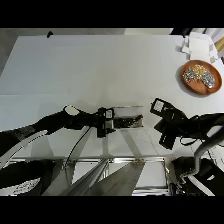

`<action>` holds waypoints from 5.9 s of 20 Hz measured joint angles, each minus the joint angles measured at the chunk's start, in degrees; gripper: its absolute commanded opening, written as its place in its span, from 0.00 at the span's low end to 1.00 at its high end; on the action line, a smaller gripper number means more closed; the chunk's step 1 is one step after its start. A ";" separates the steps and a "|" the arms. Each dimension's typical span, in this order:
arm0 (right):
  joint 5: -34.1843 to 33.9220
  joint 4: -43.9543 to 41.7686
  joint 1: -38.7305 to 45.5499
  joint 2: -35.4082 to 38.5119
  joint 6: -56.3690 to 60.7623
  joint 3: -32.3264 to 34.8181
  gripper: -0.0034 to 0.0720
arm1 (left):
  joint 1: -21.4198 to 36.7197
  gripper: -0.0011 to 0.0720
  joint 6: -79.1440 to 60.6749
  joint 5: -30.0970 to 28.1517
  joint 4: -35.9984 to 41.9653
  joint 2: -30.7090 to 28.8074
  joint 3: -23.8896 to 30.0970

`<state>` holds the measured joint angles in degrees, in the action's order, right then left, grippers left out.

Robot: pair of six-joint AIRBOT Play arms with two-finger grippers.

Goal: Fold the box and place the chain.

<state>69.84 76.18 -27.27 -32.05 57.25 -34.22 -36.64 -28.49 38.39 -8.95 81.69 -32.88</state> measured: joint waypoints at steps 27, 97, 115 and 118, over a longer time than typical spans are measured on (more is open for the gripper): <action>-24.92 -21.46 24.00 -25.70 -45.42 3.17 0.06 | 0.00 0.44 0.00 0.00 0.00 0.00 0.00; -13.77 -39.39 23.80 -21.79 -68.17 6.45 0.06 | 0.00 0.44 0.00 0.00 0.00 0.00 0.00; -13.75 -43.25 21.88 -21.73 -68.19 6.45 0.06 | 0.00 0.44 0.02 0.00 0.00 0.00 0.00; -14.49 -44.17 19.26 -21.73 -68.19 6.45 0.06 | 0.00 0.44 0.02 0.00 -0.02 0.00 0.00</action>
<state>55.35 32.01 -8.01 -53.78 -10.94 -27.77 -36.64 -28.47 38.39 -8.97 81.69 -32.88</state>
